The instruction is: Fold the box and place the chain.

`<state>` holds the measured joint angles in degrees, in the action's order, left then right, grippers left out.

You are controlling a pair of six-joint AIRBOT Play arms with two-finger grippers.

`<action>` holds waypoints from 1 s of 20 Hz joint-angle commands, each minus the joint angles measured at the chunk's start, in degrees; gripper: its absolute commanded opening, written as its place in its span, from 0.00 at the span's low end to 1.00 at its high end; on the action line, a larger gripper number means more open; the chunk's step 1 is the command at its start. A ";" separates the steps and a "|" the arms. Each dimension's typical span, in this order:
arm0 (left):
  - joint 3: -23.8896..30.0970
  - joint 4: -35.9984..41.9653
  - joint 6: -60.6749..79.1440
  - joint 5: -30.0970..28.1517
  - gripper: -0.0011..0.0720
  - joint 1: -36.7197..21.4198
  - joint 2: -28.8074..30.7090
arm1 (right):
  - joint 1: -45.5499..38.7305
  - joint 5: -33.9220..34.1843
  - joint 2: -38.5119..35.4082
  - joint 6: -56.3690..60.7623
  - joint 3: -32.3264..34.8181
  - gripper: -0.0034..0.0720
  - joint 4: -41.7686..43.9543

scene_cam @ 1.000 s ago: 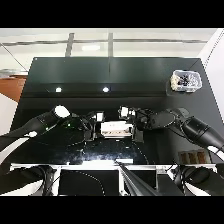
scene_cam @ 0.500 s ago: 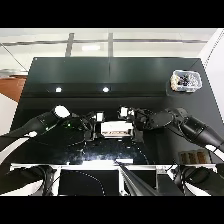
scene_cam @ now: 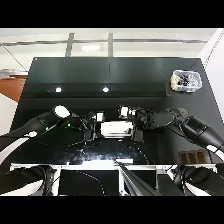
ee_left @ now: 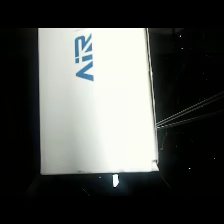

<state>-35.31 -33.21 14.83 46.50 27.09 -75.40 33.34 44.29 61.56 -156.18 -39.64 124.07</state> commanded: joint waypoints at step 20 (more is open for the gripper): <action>-0.02 0.00 -0.02 -0.04 0.55 0.02 -0.02 | 0.00 1.14 0.79 0.48 -0.22 0.57 -0.24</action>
<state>-35.31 -33.19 14.81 46.48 27.09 -75.40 33.34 45.41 61.84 -155.83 -39.86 123.81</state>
